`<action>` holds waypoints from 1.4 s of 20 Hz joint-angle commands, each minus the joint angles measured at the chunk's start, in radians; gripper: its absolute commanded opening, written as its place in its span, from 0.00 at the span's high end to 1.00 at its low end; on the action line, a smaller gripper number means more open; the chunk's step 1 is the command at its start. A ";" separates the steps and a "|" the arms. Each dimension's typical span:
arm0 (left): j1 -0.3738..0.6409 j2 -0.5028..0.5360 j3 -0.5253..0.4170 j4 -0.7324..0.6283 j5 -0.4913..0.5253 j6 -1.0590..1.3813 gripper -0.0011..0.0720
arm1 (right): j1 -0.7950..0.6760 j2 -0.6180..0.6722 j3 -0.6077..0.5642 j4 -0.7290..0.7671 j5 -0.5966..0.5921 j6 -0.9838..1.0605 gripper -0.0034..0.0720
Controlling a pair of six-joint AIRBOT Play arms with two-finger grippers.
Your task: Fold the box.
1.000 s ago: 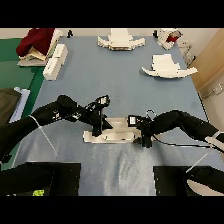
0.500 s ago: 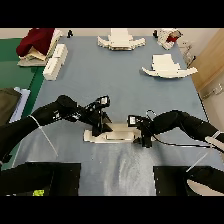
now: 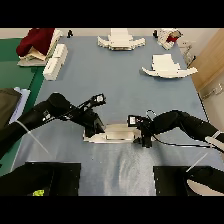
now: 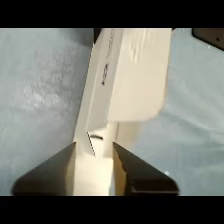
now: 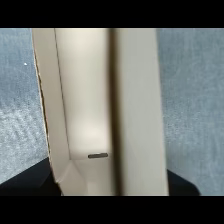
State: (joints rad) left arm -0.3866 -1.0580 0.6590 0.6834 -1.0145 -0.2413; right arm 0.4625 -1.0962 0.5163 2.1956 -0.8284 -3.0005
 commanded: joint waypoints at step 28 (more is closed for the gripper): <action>-0.080 -0.269 0.087 -0.235 0.241 -0.695 0.97 | 0.000 0.000 0.001 0.000 0.000 0.000 0.29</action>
State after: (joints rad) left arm -0.4740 -1.2762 0.7448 0.4438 -0.7849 -0.9356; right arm 0.4622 -1.0962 0.5163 2.1952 -0.8284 -3.0005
